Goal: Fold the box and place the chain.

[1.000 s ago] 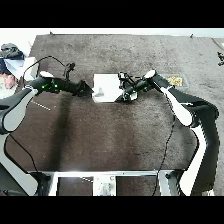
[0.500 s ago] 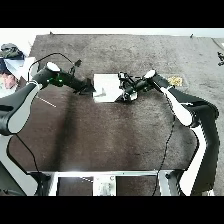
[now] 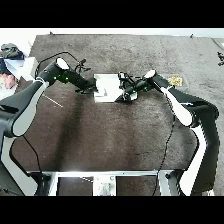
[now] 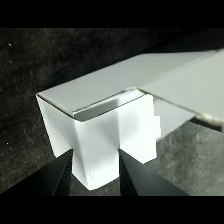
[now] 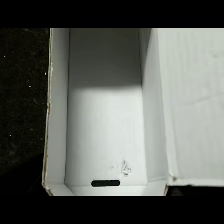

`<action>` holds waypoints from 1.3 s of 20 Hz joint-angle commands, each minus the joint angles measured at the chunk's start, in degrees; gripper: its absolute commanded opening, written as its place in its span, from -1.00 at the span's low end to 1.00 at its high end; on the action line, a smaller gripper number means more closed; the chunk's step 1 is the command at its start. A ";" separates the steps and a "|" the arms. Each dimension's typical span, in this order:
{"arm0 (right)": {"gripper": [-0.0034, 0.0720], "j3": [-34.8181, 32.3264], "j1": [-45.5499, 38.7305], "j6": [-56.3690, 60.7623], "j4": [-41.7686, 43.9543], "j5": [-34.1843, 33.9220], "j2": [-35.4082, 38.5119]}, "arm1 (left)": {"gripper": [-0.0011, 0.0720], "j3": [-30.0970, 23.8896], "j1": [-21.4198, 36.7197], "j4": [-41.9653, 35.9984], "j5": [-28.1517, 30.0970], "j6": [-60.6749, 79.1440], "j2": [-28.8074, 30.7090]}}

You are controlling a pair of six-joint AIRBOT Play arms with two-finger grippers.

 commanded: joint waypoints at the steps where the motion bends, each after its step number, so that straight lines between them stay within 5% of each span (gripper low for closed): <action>1: 0.52 0.02 -0.02 0.00 0.00 0.02 -0.02 | -0.11 0.28 -1.70 3.15 3.08 -3.61 0.04; 17: 0.52 0.02 -0.02 0.02 0.00 0.02 -0.02 | -0.14 0.28 -7.98 19.15 7.19 -22.82 -0.02; 22: 0.52 0.02 -0.02 0.02 0.02 0.02 -0.02 | -0.19 6.23 -10.58 31.08 0.26 -31.45 -1.70; 26: 0.52 0.02 -0.02 0.00 0.02 0.02 -0.02 | -0.19 14.19 -11.41 32.22 -7.19 -32.02 -6.78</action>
